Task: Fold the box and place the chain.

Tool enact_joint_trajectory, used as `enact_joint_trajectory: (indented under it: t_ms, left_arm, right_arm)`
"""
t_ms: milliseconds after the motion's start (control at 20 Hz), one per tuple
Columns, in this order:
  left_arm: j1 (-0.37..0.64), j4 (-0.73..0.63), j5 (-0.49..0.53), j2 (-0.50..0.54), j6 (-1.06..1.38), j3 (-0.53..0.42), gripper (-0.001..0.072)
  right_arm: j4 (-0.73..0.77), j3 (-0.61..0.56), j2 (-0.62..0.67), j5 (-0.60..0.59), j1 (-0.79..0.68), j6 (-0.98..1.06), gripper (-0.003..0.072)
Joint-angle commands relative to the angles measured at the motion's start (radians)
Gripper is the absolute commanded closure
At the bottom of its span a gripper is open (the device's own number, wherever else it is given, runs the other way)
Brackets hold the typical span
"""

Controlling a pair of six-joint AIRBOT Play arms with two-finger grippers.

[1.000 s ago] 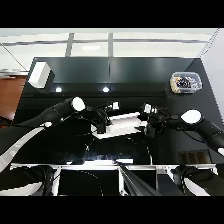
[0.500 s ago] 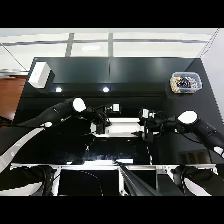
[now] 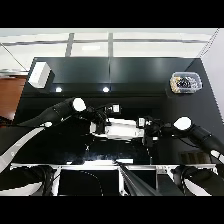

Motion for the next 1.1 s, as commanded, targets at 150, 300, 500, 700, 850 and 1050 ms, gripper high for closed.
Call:
enact_joint_trajectory:
  t_ms: [150,300,500,700,850,1050]
  left_arm:
    - [0.001,-0.003,-0.018,0.0,-0.001,0.001,0.0683]
    - [0.001,-0.003,-0.017,0.0,-0.001,0.001,0.0683]
    - [0.001,-0.003,-0.017,0.0,-0.001,0.001,0.0683]
    - [0.001,-0.003,-0.017,0.0,-0.001,0.001,0.0683]
    - [0.001,-0.003,-0.017,0.0,-0.001,0.001,0.0683]
    - [0.001,-0.003,-0.017,0.0,-0.001,0.001,0.0683]
  right_arm:
    - [-0.013,-0.002,-0.042,-0.028,0.002,-0.039,0.0063]
    - [-0.014,-0.002,-0.044,-0.045,0.002,-0.039,0.0063]
    - [-0.016,-0.001,-0.07,-0.048,0.005,-0.039,0.0063]
    - [-0.019,-0.001,-0.07,-0.048,0.005,-0.039,0.0063]
    - [-0.019,-0.001,-0.07,-0.048,0.005,-0.039,0.0063]
    - [-0.019,-0.001,-0.07,-0.05,0.005,-0.038,0.0063]
